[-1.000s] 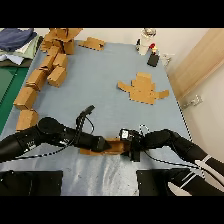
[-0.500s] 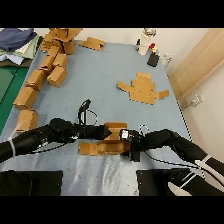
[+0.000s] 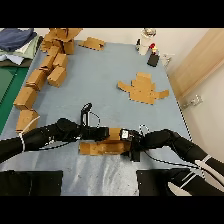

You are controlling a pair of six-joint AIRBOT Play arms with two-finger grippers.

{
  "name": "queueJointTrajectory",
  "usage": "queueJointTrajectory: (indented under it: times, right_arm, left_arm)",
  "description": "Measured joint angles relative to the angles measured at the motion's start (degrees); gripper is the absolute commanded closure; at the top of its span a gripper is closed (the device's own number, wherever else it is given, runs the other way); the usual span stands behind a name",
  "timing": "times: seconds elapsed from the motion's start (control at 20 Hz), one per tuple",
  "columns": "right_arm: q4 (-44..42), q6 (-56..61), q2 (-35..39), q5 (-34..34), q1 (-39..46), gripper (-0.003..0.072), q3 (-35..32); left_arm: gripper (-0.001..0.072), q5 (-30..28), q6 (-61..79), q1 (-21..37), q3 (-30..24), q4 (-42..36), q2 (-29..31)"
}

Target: Fold the box.

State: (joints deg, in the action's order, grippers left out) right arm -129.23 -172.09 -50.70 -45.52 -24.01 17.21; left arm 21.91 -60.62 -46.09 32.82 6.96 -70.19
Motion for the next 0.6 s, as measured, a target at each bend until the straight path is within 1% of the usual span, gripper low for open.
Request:
queueJointTrajectory:
  times: [0.2,0.3,0.4,0.5,0.6]
  right_arm:
    - [0.0,0.0,0.0,0.0,0.0,0.0187,0.0]
    - [0.0,0.0,0.0,0.0,0.0,0.0187,0.0]
    - [0.0,-0.02,0.0,0.0,0.0,0.0187,0.0]
    - [0.0,-0.02,0.0,0.0,-0.02,0.0187,0.0]
    - [0.0,-0.02,0.0,0.0,0.0,0.0187,0.0]
  left_arm:
    - [0.0701,0.42,-0.28,0.0,0.26,0.52,0.0]
    - [0.0701,1.29,0.02,0.35,0.63,0.76,1.05]
    - [0.0701,2.05,2.05,1.49,1.29,0.81,3.82]
    - [0.0701,2.86,5.09,3.13,1.7,1.14,8.22]
    - [0.0701,4.44,8.02,4.72,1.88,3.61,13.33]
